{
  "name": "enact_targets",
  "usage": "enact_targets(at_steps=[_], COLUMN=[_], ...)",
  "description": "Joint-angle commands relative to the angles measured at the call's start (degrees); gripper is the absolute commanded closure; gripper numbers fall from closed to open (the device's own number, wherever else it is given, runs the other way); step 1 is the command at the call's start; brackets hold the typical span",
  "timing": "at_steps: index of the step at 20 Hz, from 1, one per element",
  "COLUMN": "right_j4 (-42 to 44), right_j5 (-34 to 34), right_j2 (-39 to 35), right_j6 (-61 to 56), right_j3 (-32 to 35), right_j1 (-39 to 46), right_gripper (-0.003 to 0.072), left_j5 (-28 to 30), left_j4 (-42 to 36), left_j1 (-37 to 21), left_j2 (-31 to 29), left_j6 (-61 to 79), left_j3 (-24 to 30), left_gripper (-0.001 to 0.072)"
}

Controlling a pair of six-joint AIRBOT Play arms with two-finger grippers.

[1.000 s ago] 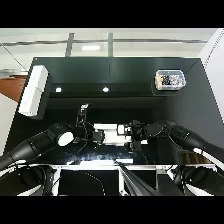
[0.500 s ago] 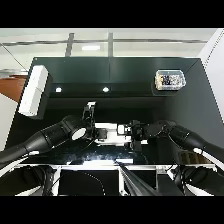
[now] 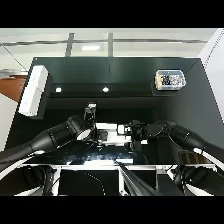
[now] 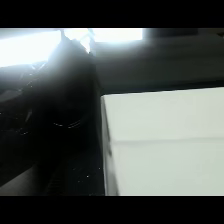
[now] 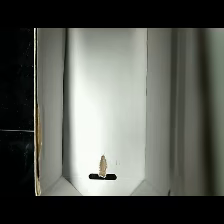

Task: Fold the box and place the chain.

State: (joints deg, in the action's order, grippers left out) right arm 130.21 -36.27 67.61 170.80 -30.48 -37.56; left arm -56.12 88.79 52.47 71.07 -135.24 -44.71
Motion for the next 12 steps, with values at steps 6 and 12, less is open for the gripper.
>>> enact_targets(at_steps=[6, 12], right_j4=[0.0, 0.0], right_j5=[0.0, 0.0], right_j2=[0.0, 0.0], right_j6=[0.0, 0.0], right_j3=[0.0, 0.0], right_j1=[-0.1, -0.1], right_gripper=[0.0138, 0.0138], left_j5=[0.5, 0.4], left_j4=[0.8, 0.8], left_j1=[1.6, 1.5], left_j2=[4.0, 4.3], left_j6=[-1.9, -2.6], left_j3=[-2.3, -3.6], left_gripper=[0.0364, 0.0442])
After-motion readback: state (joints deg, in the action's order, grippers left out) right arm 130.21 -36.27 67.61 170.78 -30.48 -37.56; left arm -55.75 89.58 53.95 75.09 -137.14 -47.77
